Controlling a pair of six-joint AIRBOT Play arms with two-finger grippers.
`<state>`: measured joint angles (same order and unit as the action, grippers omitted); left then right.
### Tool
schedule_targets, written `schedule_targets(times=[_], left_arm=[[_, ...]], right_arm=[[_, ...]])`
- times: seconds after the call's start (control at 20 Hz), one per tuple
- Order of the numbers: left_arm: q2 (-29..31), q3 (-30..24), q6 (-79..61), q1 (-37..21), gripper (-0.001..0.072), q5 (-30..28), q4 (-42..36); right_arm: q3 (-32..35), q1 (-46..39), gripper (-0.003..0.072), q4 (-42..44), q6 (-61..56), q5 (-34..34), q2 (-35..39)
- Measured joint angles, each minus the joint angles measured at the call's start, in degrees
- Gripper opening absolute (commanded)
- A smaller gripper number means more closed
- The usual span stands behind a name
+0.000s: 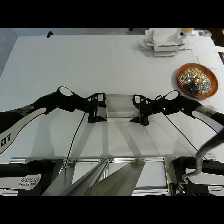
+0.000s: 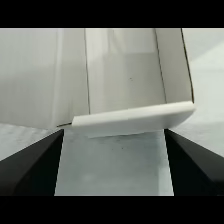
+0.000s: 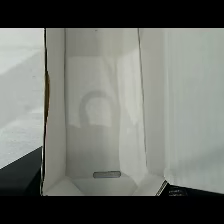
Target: Fold the box and place the chain.
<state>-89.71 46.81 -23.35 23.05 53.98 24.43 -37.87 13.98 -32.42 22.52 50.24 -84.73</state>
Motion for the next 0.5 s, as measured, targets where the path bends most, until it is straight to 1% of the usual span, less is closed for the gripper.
schedule_targets(times=[0.3,0.45,0.5], left_arm=[[1.7,-0.3,3.9,-1.1,0.0715,2.7,1.1],[2.0,-1.3,5.2,-1.0,0.0715,3.1,1.2],[2.0,-1.7,5.5,-0.9,0.0715,2.4,1.7]], right_arm=[[0.0,0.0,0.0341,-0.3,0.4,-0.1,0.0],[0.0,0.0,0.0341,-0.3,0.3,-0.2,0.0],[0.0,0.0,0.0341,-0.3,0.4,-0.2,0.0]])
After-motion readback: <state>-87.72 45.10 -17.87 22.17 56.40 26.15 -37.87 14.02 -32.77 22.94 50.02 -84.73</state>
